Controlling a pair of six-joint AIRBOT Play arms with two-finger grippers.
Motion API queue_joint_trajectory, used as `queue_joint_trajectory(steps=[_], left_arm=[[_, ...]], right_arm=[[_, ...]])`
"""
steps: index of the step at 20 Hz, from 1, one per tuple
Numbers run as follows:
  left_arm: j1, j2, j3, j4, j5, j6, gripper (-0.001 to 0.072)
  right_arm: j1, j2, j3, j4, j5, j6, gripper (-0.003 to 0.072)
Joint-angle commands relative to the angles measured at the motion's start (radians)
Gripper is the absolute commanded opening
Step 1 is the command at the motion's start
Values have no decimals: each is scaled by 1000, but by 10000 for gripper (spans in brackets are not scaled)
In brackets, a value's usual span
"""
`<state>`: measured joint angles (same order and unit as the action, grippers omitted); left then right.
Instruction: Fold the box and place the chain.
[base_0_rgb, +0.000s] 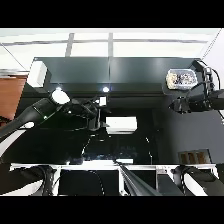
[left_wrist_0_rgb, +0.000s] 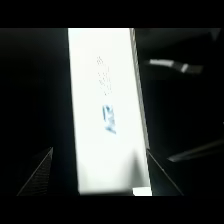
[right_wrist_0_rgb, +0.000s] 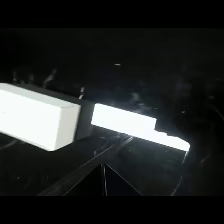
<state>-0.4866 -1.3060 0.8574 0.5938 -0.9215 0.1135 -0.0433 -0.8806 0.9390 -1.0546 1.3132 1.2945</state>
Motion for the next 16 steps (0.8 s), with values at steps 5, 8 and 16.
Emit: queue_joint_trajectory(steps=[5, 8, 16], left_arm=[[-180, -186, 233, 56, 4, -333, 713], [-209, -241, 272, 196, -18, -435, 714], [-210, -245, 285, 187, -32, -462, 714]], right_arm=[[-13, 13, -35, 3, -69, 23, 19], [-13, 13, -35, -1, -69, 21, 19], [-13, 13, -35, -1, -70, 10, 19]])
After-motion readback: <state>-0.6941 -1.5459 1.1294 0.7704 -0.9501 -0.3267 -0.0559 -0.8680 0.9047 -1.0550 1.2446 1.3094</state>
